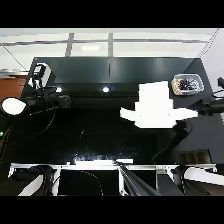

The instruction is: Fold the box and place the chain.

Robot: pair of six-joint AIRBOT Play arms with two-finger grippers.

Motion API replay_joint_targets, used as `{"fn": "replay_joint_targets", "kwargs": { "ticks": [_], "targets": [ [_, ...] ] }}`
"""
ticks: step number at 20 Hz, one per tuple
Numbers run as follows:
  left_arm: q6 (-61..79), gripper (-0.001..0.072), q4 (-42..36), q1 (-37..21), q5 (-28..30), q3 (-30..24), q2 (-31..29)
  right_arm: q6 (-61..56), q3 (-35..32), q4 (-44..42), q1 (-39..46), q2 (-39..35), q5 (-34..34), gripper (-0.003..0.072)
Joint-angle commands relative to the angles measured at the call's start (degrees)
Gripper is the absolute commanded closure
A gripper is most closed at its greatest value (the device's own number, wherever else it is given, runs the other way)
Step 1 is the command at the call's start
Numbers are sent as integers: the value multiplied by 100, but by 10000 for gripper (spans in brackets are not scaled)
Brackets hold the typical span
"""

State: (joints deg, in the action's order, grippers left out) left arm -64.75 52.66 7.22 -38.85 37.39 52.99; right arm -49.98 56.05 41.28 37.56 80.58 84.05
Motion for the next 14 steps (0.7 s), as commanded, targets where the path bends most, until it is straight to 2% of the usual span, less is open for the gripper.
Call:
{"fn": "replay_joint_targets", "kwargs": {
  "ticks": [1, 5, 7, 9, 11, 14],
  "targets": [
    [0, 5, -282, 201, -85, -7, 168, -79, -1005, -835, -890, -905, -1073, 668],
    [2, 5, -538, 739, -44, -7, 439, -74, -2339, -1040, -2354, -2124, -2146, 668],
    [-2, 5, -667, 988, -157, -4, 678, -52, -2761, -1287, -2988, -2441, -2629, 668],
    [153, 5, -1270, 1016, -680, 96, 1082, -55, -2911, -1316, -3504, -2472, -2793, 668],
    [763, 5, -1532, 935, -1384, 411, 1510, -57, -2940, -1316, -3845, -2472, -2933, 668],
    [1893, 5, -2083, 627, -2083, 778, 2103, -59, -2940, -1320, -3963, -2472, -3032, 668]
  ]
}}
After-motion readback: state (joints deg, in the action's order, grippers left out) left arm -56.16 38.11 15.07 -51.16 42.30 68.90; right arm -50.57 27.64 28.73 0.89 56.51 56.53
